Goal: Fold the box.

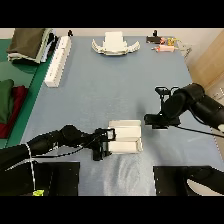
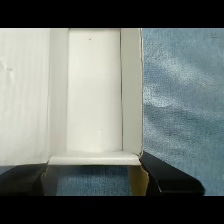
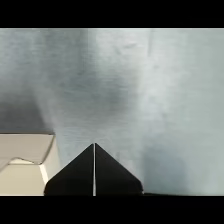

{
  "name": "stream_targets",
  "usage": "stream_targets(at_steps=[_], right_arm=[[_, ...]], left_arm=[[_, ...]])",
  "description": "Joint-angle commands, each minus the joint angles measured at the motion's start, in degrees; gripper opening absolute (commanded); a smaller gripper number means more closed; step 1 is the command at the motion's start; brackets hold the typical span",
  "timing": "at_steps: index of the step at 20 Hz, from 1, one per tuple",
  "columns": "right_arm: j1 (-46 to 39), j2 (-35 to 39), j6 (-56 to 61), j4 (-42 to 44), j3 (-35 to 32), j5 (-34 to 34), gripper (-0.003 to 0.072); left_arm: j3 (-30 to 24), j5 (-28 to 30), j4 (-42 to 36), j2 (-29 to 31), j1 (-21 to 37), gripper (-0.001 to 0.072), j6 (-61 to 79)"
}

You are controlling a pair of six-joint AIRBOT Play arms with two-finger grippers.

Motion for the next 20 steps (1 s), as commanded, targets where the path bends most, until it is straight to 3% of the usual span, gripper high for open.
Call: stream_targets(at_steps=[1, 3, 7, 14, 17, 20], right_arm=[[-12.90, -8.13, -29.64, 28.61, -0.07, 2.03, 0.0002], [-14.78, -12.87, -36.37, 34.64, 0.79, -0.48, 0.0002], [-13.40, -19.89, -43.69, 36.65, 6.01, -7.67, 0.0002], [-11.21, -17.44, -52.13, 37.70, 6.99, -12.15, 0.0003], [-6.16, -12.96, -55.08, 34.77, 3.43, -8.50, 0.0002], [-0.13, -5.38, -56.26, 30.29, -2.82, 1.27, 0.0002]], left_arm=[[0.04, 0.02, 0.00, -0.02, 0.04, 0.0511, 0.02], [0.04, 0.00, 0.00, 0.00, 0.04, 0.0511, 0.02], [0.04, 0.02, 0.00, 0.00, 0.04, 0.0511, 0.02], [0.04, 0.02, 0.00, 0.00, 0.04, 0.0511, 0.02], [0.04, 0.02, 0.00, 0.00, 0.04, 0.0511, 0.02], [0.04, 0.02, 0.00, -0.02, 0.04, 0.0511, 0.02]])
